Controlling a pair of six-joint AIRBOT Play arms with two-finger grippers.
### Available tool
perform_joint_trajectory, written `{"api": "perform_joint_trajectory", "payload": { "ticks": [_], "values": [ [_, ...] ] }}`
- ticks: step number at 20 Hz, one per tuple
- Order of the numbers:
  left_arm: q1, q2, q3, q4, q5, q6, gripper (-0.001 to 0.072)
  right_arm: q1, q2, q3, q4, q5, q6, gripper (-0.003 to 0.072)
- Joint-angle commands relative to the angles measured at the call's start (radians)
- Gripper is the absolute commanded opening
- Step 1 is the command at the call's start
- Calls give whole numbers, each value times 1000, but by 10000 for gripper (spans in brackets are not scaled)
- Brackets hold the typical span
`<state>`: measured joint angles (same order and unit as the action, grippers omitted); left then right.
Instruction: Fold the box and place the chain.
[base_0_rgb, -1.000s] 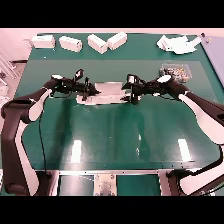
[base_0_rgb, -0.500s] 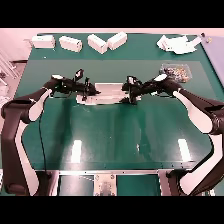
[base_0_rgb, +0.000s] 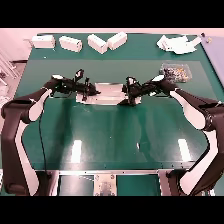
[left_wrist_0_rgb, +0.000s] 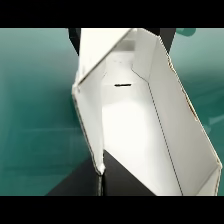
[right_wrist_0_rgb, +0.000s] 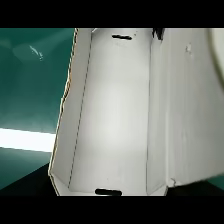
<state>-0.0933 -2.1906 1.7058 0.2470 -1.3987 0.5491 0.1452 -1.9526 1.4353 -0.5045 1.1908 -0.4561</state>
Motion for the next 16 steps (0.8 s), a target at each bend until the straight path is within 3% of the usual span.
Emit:
{"api": "perform_joint_trajectory", "payload": {
  "ticks": [1, 16],
  "values": [
    [0, 1, 0, -1, 3, 0, 21, 3, -21, 2, 9, 11, 0, 625],
    [0, 1, 0, -1, 3, 0, 21, 3, -46, 10, 60, 15, -16, 625]
  ]
}}
